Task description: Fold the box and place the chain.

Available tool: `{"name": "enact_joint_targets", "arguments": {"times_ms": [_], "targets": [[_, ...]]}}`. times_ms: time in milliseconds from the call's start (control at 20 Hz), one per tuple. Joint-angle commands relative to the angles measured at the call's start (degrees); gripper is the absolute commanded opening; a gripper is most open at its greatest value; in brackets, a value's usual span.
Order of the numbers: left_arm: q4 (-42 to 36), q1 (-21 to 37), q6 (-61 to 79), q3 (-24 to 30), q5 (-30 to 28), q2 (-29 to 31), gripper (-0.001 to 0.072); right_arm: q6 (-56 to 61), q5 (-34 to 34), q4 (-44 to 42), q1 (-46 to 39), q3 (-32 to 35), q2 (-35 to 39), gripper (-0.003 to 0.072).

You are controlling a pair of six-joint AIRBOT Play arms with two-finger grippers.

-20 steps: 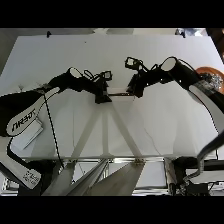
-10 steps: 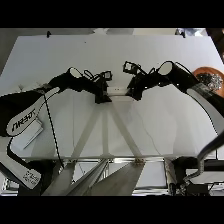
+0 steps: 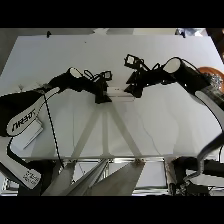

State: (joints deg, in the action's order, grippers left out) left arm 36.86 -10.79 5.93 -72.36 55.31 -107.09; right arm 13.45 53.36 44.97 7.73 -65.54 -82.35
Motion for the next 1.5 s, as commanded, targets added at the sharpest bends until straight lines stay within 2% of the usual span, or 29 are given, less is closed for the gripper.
{"name": "enact_joint_targets", "arguments": {"times_ms": [0, 50, 100, 350, 600, 800, 950, 1250, 1450], "targets": [[0.04, -0.02, 0.04, 0.02, -0.02, 0.02, 0.0396, 2.49, -1.81, -5.51, 0.0, -0.04, 2.21, 0.0303], [0.07, -0.02, 0.07, 0.02, -0.02, 0.02, 0.0396, 6.4, -2.78, -6.58, 0.02, -0.04, 2.12, 0.0121], [0.07, -0.02, 0.07, 0.02, -0.02, 0.02, 0.0396, 10.21, -3.65, -7.45, 0.07, -0.04, 1.97, 0.0011], [0.04, -0.02, 0.07, 0.02, -0.02, 0.02, 0.0396, 26.53, -4.98, -11.87, 0.37, -0.04, -1.86, 0.001], [0.04, -0.02, 0.07, 0.02, -0.02, 0.02, 0.0396, 30.27, -4.94, -11.56, 3.5, -0.04, -9.09, 0.001], [0.04, -0.02, 0.07, 0.02, -0.02, 0.02, 0.0396, 31.69, -5.07, -6.4, 5.2, -0.04, -12.17, 0.001], [0.04, -0.02, 0.07, 0.02, -0.02, 0.02, 0.0396, 34.16, -4.96, -2.84, 5.18, -0.04, -12.41, 0.001], [0.04, -0.02, 0.04, 0.02, -0.02, 0.02, 0.0396, 34.49, -5.16, -3.85, 5.18, -0.07, -11.74, 0.001], [0.04, -0.02, 0.04, 0.02, -0.02, 0.02, 0.0396, 31.8, -9.6, -5.79, 5.03, -0.04, -7.43, 0.001]]}}
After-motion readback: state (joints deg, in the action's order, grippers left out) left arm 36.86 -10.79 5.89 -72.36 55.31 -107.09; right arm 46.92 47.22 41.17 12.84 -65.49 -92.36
